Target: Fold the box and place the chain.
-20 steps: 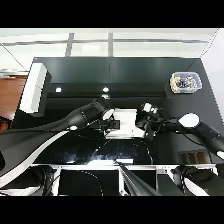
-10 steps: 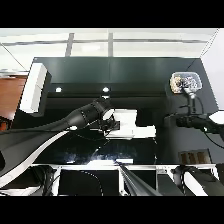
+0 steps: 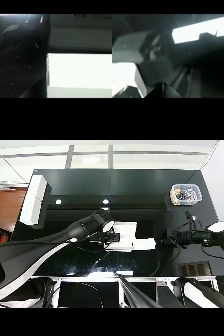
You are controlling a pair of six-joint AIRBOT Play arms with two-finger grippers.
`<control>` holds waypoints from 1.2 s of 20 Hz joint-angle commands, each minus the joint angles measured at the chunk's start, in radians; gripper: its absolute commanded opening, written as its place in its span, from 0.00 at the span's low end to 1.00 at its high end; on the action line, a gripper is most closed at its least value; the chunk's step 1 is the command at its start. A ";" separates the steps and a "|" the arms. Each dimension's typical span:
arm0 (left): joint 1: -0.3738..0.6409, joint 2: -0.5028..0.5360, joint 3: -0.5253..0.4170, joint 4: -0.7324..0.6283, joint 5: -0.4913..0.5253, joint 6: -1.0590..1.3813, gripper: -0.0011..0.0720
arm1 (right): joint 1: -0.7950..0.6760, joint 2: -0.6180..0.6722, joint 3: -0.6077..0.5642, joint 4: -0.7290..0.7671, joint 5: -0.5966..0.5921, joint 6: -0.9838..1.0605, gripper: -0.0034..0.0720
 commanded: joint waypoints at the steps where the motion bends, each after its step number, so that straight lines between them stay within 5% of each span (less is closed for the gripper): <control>1: 0.000 0.000 0.001 0.000 0.007 -0.001 0.05 | 0.051 -0.105 0.000 0.001 0.114 0.003 0.05; 7: 0.000 0.001 0.001 0.000 0.008 0.000 0.05 | 0.192 -0.228 0.001 0.294 0.034 -0.183 0.05; 13: 0.000 0.001 0.001 -0.001 0.000 0.015 0.05 | 0.257 -0.231 0.079 0.314 0.138 -0.306 0.08; 15: 0.000 0.001 0.001 -0.008 0.000 0.015 0.05 | 0.253 -0.231 0.134 0.310 0.181 -0.308 0.94; 24: 0.000 0.001 0.001 -0.008 0.001 0.015 0.05 | 0.379 -0.231 0.190 0.300 0.142 -0.211 0.94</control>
